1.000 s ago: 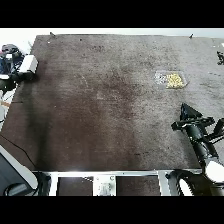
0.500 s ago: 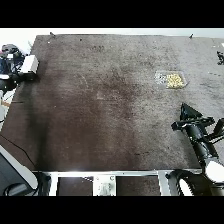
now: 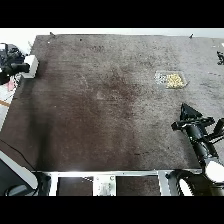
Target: Fold the box and place the chain.
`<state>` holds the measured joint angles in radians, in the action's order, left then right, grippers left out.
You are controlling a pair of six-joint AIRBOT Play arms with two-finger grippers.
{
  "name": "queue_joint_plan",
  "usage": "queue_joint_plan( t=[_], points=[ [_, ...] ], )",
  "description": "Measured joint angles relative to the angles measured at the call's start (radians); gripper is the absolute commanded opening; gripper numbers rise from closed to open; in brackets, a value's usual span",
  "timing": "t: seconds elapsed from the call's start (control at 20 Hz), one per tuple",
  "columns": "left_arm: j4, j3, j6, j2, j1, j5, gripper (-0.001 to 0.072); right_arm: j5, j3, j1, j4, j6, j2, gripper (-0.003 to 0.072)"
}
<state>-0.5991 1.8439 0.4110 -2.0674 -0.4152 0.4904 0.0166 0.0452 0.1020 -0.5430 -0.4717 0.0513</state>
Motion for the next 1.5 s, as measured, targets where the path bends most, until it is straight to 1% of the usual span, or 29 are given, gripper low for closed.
queue_joint_plan(
  t=[0.1,0.15,0.2,0.3,0.35,0.5,0.65,0.75,0.85,0.95,1.1,1.3,1.4,1.5],
  points=[
    [0.000,0.000,0.001,0.050,0.000,0.039,0.0624,0.000,0.000,0.000,0.000,0.000,0.000,0.0016],
    [0.001,0.000,0.002,0.080,0.000,0.064,0.0575,0.000,0.000,0.000,0.000,0.000,0.000,0.0016],
    [0.005,0.000,0.005,0.109,0.000,0.087,0.0439,0.000,0.000,0.000,0.000,0.000,0.000,0.0016],
    [0.026,0.000,0.006,0.168,0.000,0.126,0.0069,0.000,0.000,0.000,0.000,0.000,0.000,0.0016],
    [0.047,0.000,0.006,0.200,0.000,0.148,0.0009,0.000,0.000,0.000,0.000,0.000,0.000,0.0016],
    [0.125,0.000,0.005,0.297,0.000,0.222,0.0004,0.000,0.000,0.000,0.000,0.000,0.000,0.0016],
    [0.184,-0.003,0.001,0.388,0.002,0.274,0.0003,0.000,0.000,0.000,0.000,0.000,0.000,0.0016],
    [0.209,-0.031,0.000,0.459,0.003,0.289,0.0004,0.000,0.000,0.000,0.000,0.000,0.000,0.0016],
    [0.235,-0.096,-0.020,0.544,0.003,0.276,0.0004,0.000,0.000,0.000,0.000,0.000,0.000,0.0016],
    [0.272,-0.198,-0.062,0.640,0.003,0.234,0.0003,0.000,0.000,0.000,0.000,0.000,0.000,0.0016],
    [0.366,-0.402,-0.171,0.792,0.005,0.163,0.0004,0.000,0.000,0.000,0.000,0.000,0.000,0.0016],
    [0.511,-0.727,-0.378,1.006,0.058,0.029,0.0004,0.000,0.000,0.000,0.000,0.000,0.000,0.0016],
    [0.597,-0.880,-0.460,1.115,0.096,-0.044,0.0004,0.000,0.000,0.000,0.000,0.000,0.000,0.0016],
    [0.671,-1.017,-0.520,1.226,0.134,-0.092,0.0004,0.000,0.000,0.000,0.000,0.000,0.000,0.0016]
  ],
)
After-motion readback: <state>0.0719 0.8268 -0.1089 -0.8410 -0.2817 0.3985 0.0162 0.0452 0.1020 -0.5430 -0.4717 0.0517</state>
